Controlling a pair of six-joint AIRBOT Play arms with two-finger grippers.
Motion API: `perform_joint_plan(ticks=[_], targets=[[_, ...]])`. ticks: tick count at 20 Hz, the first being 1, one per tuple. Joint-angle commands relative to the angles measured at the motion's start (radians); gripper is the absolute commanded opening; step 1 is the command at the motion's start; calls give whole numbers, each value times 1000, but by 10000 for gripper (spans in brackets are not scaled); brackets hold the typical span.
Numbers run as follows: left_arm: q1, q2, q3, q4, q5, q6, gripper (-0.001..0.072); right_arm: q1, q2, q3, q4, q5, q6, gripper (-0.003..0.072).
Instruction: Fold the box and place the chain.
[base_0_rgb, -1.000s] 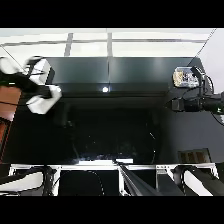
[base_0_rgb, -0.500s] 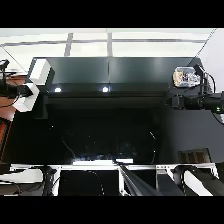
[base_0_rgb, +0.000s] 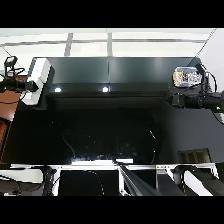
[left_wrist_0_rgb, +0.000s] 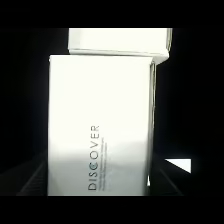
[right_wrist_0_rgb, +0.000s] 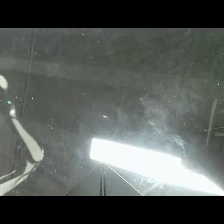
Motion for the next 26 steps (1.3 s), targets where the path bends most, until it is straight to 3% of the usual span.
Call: perform_joint_plan(ticks=[1,5,6,7,9,11,14,18,21,23,26], targets=[[-7,-3,32,-35,-4,-9,717,0,0,0,0,-4,3,13],[-8,36,217,-35,-243,-18,711,0,0,0,0,-5,2,14],[-8,49,283,-35,-312,-69,668,3,0,0,0,-20,3,14],[-8,60,350,-37,-386,-157,551,10,0,0,0,-37,3,14],[-8,90,427,-122,-527,-226,30,47,0,0,0,-64,2,14],[-29,154,393,-261,-568,-218,23,97,0,0,-3,-78,2,14],[-139,320,205,-298,-511,-167,22,183,0,0,-12,-118,1,14],[-322,629,-270,-288,-200,-53,23,240,0,0,-113,-270,2,14],[-375,804,-577,-275,14,-32,24,237,0,0,-187,-337,2,14],[-371,872,-657,-261,36,-31,24,239,0,0,-178,-332,2,14],[-372,896,-667,-237,28,-32,25,238,0,0,-181,-333,2,14]])
